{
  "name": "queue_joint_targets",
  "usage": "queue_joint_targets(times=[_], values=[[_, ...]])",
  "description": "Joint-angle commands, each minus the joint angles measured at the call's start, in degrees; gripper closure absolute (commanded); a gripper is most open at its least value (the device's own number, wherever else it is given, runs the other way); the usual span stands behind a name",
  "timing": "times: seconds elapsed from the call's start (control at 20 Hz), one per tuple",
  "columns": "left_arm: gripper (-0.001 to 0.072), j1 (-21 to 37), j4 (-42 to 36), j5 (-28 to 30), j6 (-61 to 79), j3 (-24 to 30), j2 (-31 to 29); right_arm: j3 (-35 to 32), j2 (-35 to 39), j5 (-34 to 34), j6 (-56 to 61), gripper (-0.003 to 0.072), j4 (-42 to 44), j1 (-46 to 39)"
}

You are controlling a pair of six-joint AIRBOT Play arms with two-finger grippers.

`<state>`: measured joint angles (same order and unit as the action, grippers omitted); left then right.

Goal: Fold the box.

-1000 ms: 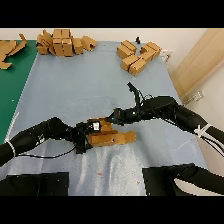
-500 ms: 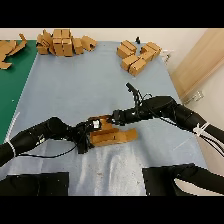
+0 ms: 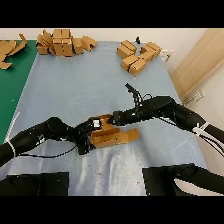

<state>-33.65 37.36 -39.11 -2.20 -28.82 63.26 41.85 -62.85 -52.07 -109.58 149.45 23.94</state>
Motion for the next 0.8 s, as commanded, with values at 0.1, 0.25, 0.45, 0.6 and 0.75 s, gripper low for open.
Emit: queue_joint_targets(times=[0.1,0.25,0.45,0.6,0.75], values=[[0.0183,0.0,6.6,-1.9,0.0,0.0,0.0,0.0,0.0,-0.1,0.0,0.0683,-0.1,0.0],[0.0183,-0.2,9.4,-1.5,0.1,0.0,0.0,0.0,0.0,-0.1,0.0,0.0683,-0.1,0.1],[0.0183,-2.2,10.9,-1.3,0.0,0.0,0.0,0.0,-0.2,0.3,0.0,0.0683,0.5,0.1],[0.0184,-3.4,11.1,-1.3,0.0,0.0,0.0,0.0,-2.3,-0.1,0.0,0.0683,1.9,0.1],[0.0184,-3.5,11.1,-1.4,0.0,0.0,0.0,0.0,-6.3,0.1,-3.2,0.0683,3.9,0.1]])
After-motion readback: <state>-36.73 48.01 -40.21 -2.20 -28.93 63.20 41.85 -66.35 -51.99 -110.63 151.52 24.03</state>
